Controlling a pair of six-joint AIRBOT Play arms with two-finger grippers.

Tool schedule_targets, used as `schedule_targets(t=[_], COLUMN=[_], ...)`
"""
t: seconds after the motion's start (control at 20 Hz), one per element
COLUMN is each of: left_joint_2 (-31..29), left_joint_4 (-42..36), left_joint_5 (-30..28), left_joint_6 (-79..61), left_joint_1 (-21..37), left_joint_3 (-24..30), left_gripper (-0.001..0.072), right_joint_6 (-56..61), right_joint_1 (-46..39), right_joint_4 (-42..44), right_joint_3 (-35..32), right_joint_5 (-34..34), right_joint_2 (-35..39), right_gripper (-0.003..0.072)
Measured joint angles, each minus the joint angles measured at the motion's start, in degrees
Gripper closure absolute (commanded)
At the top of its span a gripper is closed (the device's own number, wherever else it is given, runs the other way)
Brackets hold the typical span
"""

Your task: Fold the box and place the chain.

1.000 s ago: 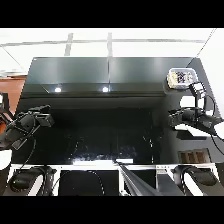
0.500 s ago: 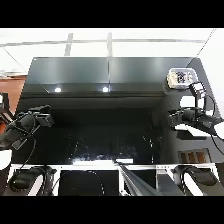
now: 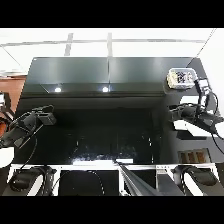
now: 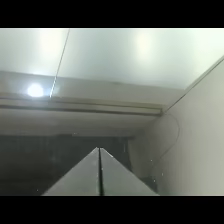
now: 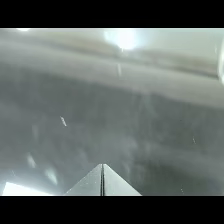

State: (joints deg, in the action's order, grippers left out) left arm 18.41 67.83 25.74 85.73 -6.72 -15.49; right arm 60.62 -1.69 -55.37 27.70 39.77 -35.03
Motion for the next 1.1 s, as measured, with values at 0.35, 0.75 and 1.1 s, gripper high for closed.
schedule_targets(t=[0.35,0.75,1.1], left_joint_2=[17.8,34.0,37.4], left_joint_4=[1.1,7.9,9.0], left_joint_5=[6.2,22.0,24.1], left_joint_6=[-8.8,-5.9,-4.5], left_joint_1=[-0.2,-0.2,-0.2], left_joint_3=[-9.9,-26.6,-28.4], left_gripper=[-0.0008,-0.0007,-0.0007], right_joint_6=[0.5,19.7,25.4], right_joint_1=[-0.1,-20.2,-42.3], right_joint_4=[5.9,-19.3,-33.9], right_joint_3=[0.0,26.1,44.2], right_joint_5=[-16.3,1.0,23.2], right_joint_2=[-4.3,-28.5,-45.8], right_gripper=[-0.0034,-0.0034,-0.0034])
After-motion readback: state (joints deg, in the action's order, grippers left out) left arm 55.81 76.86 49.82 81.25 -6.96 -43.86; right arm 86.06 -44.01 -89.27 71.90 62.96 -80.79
